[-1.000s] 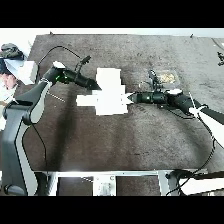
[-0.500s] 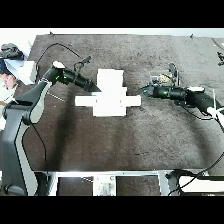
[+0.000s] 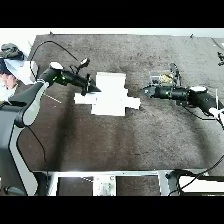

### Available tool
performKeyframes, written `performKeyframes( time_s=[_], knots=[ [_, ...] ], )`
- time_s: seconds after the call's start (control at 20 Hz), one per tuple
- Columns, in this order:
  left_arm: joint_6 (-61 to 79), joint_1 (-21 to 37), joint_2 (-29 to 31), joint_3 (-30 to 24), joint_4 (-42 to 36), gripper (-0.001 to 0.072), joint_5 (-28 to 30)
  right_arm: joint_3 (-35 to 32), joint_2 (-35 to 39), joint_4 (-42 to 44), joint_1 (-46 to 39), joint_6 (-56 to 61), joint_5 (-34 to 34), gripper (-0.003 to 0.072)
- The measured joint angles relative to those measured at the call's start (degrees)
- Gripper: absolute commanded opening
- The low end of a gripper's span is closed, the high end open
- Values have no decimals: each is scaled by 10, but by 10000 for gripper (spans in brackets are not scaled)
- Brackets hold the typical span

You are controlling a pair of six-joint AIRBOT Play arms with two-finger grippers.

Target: Fold the box and place the chain.

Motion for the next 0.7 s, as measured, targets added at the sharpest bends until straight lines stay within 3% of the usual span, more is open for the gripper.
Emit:
performKeyframes(
  time_s=[0.3,0.7],
  knots=[
    [178,-2,13,-95,-55,11,80,0,0,-16,3,0,-7,510],
    [235,-3,13,-121,-63,11,135,0,0,-28,3,-1,-12,511]
  ],
)
